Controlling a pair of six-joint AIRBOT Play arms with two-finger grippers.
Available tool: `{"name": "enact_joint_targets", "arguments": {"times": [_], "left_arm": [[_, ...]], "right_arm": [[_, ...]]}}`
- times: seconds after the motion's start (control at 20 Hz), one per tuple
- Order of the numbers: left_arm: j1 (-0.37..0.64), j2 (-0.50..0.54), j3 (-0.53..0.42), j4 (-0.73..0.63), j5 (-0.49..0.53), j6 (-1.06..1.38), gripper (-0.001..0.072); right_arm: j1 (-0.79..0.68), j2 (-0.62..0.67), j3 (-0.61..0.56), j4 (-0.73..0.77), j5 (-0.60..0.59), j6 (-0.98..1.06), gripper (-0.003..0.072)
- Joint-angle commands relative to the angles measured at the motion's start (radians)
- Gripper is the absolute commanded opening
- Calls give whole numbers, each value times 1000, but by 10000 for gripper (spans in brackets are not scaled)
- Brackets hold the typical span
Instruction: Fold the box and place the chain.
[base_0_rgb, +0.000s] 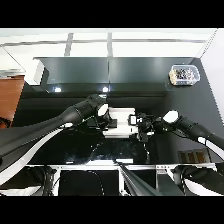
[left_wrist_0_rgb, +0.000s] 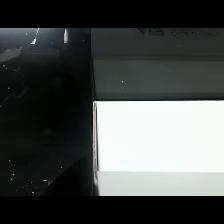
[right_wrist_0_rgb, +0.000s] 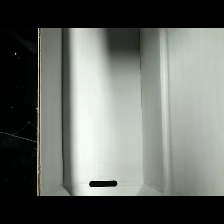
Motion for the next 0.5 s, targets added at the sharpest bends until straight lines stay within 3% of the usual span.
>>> {"name": "enact_joint_targets", "arguments": {"times": [0.0,0.05,0.3,0.45], "left_arm": [[-1,-1,1,-2,-25,0,23],[-1,-1,1,-1,-24,0,23],[-1,-1,1,4,-34,0,23],[-1,-1,1,7,-41,0,23]], "right_arm": [[1,0,1,8,-8,24,447],[1,1,5,-2,-8,76,712],[-12,131,18,-240,78,193,707],[-47,169,18,-254,127,193,706]]}}
